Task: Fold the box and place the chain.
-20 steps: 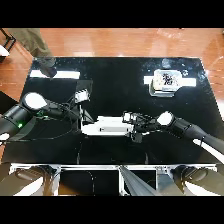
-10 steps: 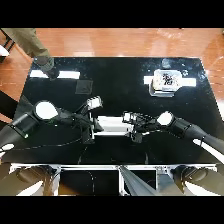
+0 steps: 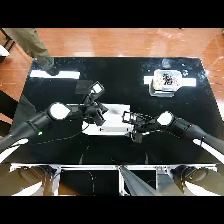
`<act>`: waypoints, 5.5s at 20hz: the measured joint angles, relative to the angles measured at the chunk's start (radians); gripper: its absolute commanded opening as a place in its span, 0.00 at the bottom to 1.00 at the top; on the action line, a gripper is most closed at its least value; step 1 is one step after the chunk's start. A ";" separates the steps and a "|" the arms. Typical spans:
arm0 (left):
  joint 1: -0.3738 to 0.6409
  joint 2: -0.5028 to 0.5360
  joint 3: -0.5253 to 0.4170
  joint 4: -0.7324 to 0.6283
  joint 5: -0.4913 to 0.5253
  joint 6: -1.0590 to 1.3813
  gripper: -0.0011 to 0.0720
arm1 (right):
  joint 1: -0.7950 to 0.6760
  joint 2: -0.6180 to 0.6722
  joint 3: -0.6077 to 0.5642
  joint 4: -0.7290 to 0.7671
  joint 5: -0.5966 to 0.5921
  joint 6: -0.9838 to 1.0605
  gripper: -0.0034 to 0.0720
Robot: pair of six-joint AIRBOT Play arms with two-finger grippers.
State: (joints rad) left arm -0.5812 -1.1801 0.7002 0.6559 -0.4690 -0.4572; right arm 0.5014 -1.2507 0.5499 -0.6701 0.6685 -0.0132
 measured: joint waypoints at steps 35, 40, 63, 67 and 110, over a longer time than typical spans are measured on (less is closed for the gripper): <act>0.112 0.116 -0.156 0.244 -0.278 0.332 0.86 | 0.000 0.000 0.000 0.000 0.001 0.000 0.44; 0.099 0.087 -0.161 0.232 -0.230 0.349 0.77 | 0.000 0.000 0.000 0.000 0.001 0.000 0.44; 0.060 0.056 -0.143 0.180 -0.219 0.409 0.43 | 0.000 0.000 0.000 0.000 0.001 0.000 0.44; 0.043 0.053 -0.143 0.156 -0.203 0.409 0.41 | 0.000 0.000 0.000 0.000 0.001 0.000 0.44; 0.124 0.140 -0.136 -0.004 -0.224 0.272 0.04 | 0.000 0.000 0.000 0.001 0.000 0.001 0.44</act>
State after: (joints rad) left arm -0.4568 -1.0405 0.5640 0.6521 -0.6933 -0.1848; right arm 0.5014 -1.2507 0.5499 -0.6689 0.6689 -0.0120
